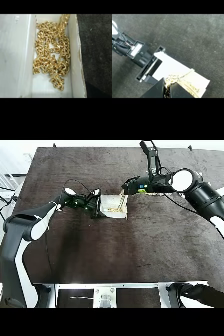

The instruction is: Fold the box and place the chain.

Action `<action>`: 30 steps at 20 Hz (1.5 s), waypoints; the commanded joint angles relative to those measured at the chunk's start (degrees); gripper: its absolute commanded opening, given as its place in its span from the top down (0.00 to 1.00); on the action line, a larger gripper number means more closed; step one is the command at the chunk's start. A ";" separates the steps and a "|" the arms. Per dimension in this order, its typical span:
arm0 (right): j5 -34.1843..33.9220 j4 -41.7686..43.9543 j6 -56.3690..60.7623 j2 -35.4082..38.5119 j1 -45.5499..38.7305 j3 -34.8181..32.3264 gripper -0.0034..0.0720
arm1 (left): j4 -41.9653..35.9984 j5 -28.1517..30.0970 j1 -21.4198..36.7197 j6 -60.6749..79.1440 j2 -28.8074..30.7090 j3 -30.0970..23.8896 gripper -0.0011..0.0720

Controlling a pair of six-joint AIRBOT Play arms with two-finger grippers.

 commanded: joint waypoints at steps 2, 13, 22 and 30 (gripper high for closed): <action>0.09 -5.03 2.05 2.69 0.26 -0.04 0.94 | 0.02 0.02 0.02 0.00 0.00 0.00 0.31; 0.70 -18.34 8.61 7.65 0.33 -0.02 0.94 | 0.02 0.04 0.02 0.00 0.00 0.00 0.31; -8.55 -15.04 8.59 7.65 3.85 0.11 0.94 | 0.02 0.04 0.02 0.00 0.00 0.00 0.31; -12.20 -14.56 8.59 5.95 5.31 0.00 0.94 | 0.02 0.04 0.02 0.00 0.00 0.00 0.31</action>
